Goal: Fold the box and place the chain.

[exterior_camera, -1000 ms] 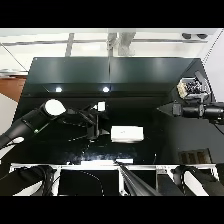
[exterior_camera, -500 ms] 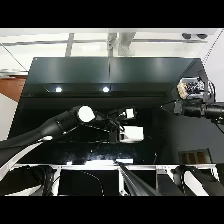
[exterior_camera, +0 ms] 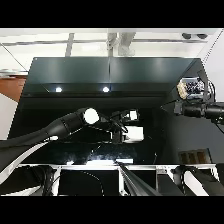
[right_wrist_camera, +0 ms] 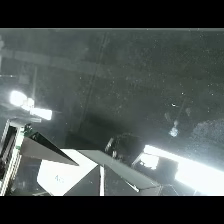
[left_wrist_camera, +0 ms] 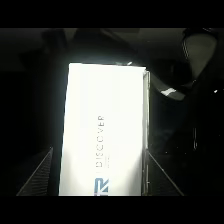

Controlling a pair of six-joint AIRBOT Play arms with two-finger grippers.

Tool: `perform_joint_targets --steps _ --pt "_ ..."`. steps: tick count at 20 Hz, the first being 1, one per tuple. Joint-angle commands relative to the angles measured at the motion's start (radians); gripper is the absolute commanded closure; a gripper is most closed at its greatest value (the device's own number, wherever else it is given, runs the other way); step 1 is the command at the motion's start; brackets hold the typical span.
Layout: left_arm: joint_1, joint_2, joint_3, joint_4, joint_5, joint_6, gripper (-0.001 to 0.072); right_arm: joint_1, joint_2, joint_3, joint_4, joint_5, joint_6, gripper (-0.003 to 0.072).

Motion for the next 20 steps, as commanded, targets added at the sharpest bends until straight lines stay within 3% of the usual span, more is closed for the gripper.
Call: perform_joint_targets --steps 1,10,20 --pt "-0.002 -0.002 0.001 0.001 -0.024 -0.008 -0.0005 0.000 0.000 0.000 -0.007 0.004 0.001 0.0647" --pt "-0.018 -0.006 0.001 0.084 -0.026 -0.032 -0.0005 0.000 0.000 0.000 -0.008 0.017 0.001 0.0647" --pt "-0.093 -0.087 0.000 0.097 0.091 -0.083 -0.0002 0.000 0.000 0.000 -0.009 0.023 0.002 0.0647"
